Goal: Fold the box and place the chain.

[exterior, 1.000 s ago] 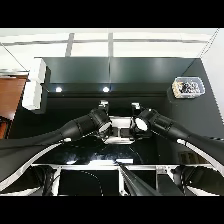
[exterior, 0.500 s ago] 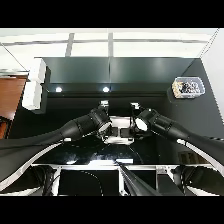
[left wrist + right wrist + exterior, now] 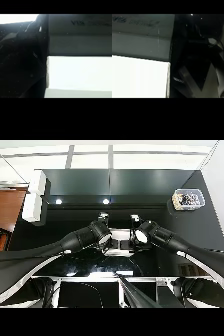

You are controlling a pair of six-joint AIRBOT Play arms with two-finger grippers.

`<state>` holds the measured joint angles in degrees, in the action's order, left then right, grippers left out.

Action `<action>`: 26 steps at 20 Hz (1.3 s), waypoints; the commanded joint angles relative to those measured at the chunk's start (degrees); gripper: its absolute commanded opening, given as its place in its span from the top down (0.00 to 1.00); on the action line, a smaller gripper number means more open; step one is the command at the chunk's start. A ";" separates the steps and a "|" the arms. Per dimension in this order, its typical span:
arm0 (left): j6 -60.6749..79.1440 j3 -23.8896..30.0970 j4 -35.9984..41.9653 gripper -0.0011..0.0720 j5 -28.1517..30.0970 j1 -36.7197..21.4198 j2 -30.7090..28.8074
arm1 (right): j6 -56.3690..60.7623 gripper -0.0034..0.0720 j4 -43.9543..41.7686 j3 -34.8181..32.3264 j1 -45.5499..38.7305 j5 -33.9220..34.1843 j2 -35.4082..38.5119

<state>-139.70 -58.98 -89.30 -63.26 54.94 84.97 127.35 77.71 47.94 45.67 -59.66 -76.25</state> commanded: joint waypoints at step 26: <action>0.20 0.00 -0.24 0.95 1.05 -0.46 0.02 | -5.75 0.44 18.53 -1.79 -56.46 19.58 15.06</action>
<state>-139.50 -58.96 -89.52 -63.13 54.54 84.97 120.97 105.93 43.94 2.92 -51.70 -53.34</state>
